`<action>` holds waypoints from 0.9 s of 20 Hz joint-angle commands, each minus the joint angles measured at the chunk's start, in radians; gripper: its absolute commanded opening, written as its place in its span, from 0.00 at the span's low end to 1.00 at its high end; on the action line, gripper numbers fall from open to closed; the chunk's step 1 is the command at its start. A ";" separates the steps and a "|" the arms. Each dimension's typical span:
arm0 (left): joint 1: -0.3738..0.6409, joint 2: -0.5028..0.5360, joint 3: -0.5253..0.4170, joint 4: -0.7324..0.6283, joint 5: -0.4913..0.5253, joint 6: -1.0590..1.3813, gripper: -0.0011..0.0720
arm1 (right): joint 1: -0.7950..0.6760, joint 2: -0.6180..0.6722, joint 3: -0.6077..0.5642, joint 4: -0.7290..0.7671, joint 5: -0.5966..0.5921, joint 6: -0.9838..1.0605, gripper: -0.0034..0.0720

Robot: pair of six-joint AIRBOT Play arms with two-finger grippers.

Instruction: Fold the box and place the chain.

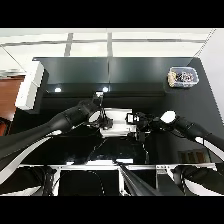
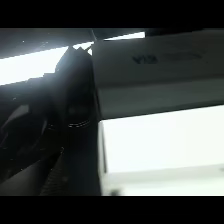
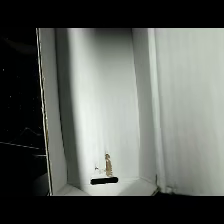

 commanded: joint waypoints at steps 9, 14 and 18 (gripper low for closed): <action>-0.006 -0.039 0.031 -0.035 -0.034 -0.053 0.05 | 0.000 0.000 0.000 0.000 0.000 0.000 0.58; -0.005 -0.039 0.032 -0.042 -0.034 -0.054 0.46 | 0.000 0.000 0.000 0.000 0.000 0.000 0.58; -0.005 -0.039 0.034 -0.041 -0.036 -0.059 0.60 | 0.000 0.000 0.000 0.000 0.000 0.000 0.58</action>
